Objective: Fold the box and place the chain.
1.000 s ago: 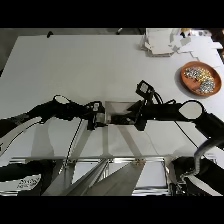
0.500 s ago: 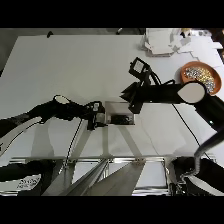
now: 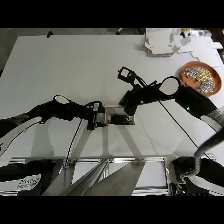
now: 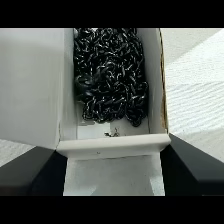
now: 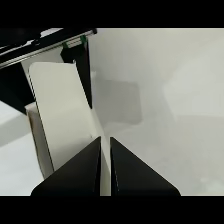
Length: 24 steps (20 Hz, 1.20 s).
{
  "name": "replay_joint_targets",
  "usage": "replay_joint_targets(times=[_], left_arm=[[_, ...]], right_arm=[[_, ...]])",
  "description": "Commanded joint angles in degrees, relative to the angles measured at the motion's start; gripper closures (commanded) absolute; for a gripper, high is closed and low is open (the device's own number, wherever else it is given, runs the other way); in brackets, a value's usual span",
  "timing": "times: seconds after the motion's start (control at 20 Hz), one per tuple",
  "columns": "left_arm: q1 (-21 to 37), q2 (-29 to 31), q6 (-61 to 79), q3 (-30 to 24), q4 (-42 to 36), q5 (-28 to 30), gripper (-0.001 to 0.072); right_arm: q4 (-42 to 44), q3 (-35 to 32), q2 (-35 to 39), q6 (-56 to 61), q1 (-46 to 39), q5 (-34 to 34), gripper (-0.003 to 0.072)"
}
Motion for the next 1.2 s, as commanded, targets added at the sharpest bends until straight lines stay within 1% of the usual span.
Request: replay_joint_targets(times=[0.0,0.05,0.1,0.25,0.45,0.8,0.9,1.05,1.15], left_arm=[[0.0,0.0,0.0,0.0,0.0,0.0,0.0622],[0.0,0.0,0.0,0.0,0.0,0.0,0.0622],[0.0,0.0,0.0,0.0,0.0,0.0,0.0622],[0.0,0.0,0.0,0.0,0.0,0.0,0.0622],[0.0,0.0,0.0,0.0,0.0,0.0,0.0622],[0.0,0.0,0.0,0.0,0.0,0.0,0.0622],[0.0,0.0,0.0,0.0,0.0,0.0,0.0622],[0.0,0.0,0.0,0.0,0.0,0.0,0.0622],[0.0,0.0,0.0,0.0,0.0,0.0,0.0622]], right_arm=[[-0.4,0.1,-0.6,-1.2,0.0,3.6,0.0547],[-0.7,0.1,-0.6,-2.2,0.1,4.7,0.0455],[-1.8,0.1,-0.5,-2.6,0.4,5.6,0.0444],[-5.9,0.1,0.2,-5.0,2.7,6.8,0.0444],[-8.7,0.0,0.8,-6.6,5.4,6.5,0.0444],[-9.7,-0.4,2.1,-8.4,8.4,5.9,0.0442],[-11.9,-0.9,3.3,-8.3,9.0,4.9,0.0389],[-15.4,-1.2,3.5,-8.1,9.0,3.5,0.0388],[-16.1,-1.8,3.5,-8.0,9.0,2.7,0.0388]])
